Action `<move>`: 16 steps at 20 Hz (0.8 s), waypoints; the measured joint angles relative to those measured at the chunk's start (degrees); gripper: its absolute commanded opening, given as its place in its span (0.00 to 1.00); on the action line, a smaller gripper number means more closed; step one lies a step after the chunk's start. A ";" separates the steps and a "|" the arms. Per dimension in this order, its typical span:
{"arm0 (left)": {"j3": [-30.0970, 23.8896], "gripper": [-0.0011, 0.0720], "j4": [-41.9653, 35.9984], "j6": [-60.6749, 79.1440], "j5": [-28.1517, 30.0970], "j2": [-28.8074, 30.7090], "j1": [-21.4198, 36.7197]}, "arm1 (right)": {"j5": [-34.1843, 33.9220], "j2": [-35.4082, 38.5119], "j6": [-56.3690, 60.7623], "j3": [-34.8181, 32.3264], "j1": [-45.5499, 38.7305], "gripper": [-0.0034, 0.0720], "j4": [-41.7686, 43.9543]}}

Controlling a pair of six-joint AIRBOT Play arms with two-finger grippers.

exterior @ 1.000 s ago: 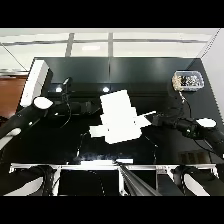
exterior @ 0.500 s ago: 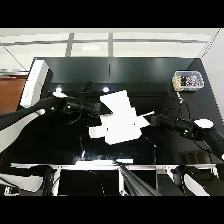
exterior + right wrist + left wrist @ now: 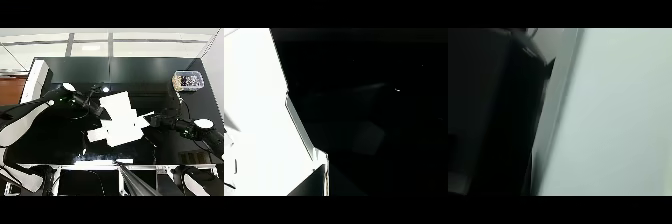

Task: Fold the box and place the chain.

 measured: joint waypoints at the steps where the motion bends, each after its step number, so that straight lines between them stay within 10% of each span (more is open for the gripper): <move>1: 0.17 0.06 0.48 0.00 0.04 -0.07 -0.09 | -0.02 0.00 0.02 0.00 0.00 0.06 -0.37; 3: 0.48 0.05 1.27 0.42 -0.59 -0.15 -0.20 | -0.02 0.00 0.00 0.04 -0.02 0.25 -1.18; 5: 0.63 0.05 3.02 0.09 -0.31 -0.22 -0.24 | 0.00 0.09 0.02 0.76 -0.63 0.88 -3.02; 12: -0.39 0.04 8.87 2.19 2.03 5.51 -2.58 | 14.25 0.61 -0.17 14.32 -7.78 0.90 -23.63; 16: -5.86 0.05 10.40 13.07 17.40 13.22 -8.11 | 20.98 0.61 -4.70 18.08 -7.72 0.90 -31.06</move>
